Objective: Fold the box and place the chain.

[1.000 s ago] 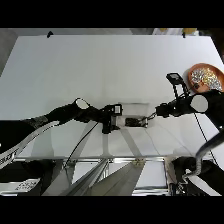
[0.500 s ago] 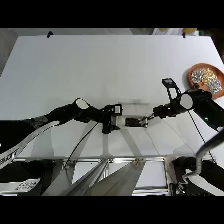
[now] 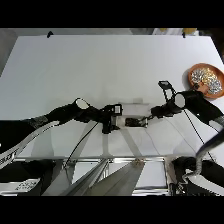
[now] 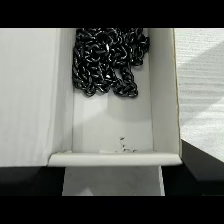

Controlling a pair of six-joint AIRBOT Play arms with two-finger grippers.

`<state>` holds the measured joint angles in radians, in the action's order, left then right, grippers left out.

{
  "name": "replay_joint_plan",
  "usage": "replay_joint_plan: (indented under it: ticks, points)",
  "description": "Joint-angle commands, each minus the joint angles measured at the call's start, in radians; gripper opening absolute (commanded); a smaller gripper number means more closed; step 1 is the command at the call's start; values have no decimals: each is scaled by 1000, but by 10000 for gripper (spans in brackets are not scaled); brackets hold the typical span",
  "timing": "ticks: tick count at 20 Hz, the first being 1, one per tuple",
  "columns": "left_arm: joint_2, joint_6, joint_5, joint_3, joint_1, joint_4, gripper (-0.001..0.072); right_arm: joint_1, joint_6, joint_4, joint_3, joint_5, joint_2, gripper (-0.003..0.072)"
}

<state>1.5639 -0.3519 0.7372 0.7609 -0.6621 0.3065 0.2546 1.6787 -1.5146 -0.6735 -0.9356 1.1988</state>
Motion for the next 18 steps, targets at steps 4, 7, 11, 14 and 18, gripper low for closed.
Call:
replay_joint_plan:
  ticks: [4,7,11,14,18]
  points:
    - [-1,0,0,0,0,0,314,0,0,4,1,39,12,240]
    - [-1,0,0,0,0,0,314,0,0,4,1,41,17,238]
    - [-1,0,0,0,0,0,314,0,26,4,1,33,46,223]
    - [-1,0,0,0,0,0,314,0,25,2,1,15,52,151]
    - [-1,0,0,0,0,0,314,0,0,-10,1,-23,48,18]
